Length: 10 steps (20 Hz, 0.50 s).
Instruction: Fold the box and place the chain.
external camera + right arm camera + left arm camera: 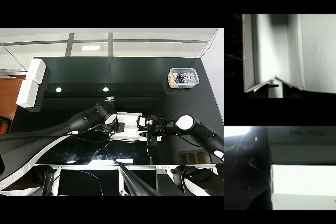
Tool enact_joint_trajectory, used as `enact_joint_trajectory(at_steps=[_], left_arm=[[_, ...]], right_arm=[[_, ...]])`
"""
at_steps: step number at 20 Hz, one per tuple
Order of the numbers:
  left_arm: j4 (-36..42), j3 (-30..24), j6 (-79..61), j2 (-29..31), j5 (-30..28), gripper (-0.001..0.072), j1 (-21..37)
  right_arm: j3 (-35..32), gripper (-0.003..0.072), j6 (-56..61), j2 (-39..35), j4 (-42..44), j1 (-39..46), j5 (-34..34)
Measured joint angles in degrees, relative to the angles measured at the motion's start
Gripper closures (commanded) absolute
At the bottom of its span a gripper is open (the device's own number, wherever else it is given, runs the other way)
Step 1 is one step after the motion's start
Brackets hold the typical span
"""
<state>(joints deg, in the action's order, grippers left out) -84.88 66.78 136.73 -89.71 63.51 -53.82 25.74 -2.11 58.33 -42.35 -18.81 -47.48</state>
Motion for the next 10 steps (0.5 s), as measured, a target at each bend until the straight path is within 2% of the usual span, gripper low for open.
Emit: enact_joint_trajectory(at_steps=[4,9,10], left_arm=[[0.02,0.00,0.00,0.00,0.04,0.0682,0.00],[0.09,0.00,0.15,0.00,0.04,0.0682,0.00],[0.09,0.00,0.17,0.00,0.04,0.0682,0.00]], right_arm=[[0.00,0.0492,1.33,1.22,2.51,-1.81,0.28],[0.00,0.0491,2.95,2.25,5.03,-3.02,3.82],[0.00,0.0387,3.39,2.32,5.16,-3.13,4.39]])
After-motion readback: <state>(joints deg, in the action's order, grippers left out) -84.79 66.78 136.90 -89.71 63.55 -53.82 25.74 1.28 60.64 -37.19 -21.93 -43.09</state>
